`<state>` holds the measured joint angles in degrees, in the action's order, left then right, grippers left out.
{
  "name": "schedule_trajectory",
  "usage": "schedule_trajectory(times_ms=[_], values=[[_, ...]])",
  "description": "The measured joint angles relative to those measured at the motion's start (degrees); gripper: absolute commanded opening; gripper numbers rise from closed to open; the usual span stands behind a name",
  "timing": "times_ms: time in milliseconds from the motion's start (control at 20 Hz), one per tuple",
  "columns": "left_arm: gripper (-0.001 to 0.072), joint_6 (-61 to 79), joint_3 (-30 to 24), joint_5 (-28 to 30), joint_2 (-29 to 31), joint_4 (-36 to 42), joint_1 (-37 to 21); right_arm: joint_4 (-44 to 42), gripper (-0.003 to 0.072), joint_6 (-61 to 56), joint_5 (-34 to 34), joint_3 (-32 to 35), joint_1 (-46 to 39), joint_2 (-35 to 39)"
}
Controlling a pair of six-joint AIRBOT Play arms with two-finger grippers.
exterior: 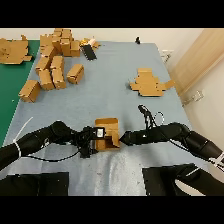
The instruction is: Fold the box.
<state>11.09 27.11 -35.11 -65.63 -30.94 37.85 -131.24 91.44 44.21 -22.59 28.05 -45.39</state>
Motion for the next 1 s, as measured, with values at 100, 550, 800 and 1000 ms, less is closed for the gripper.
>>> schedule_trajectory(times_ms=[100,550,800,1000], values=[[0.0437,0.0,0.0,0.0,0.0,0.0,0.0,-0.6,0.0410,-0.9,-0.8,0.0,1.6,-0.2],[0.0437,0.0,0.0,0.0,0.0,0.0,0.0,1.1,0.0398,-3.9,-3.1,-1.2,5.4,-2.6],[0.0437,-0.1,0.0,0.1,0.0,0.1,0.0,9.9,0.0398,-9.6,-1.1,-1.3,5.5,0.9],[0.0437,-0.1,0.0,0.1,0.0,0.1,0.0,15.7,0.0398,-13.6,0.9,-1.3,5.5,4.0]])
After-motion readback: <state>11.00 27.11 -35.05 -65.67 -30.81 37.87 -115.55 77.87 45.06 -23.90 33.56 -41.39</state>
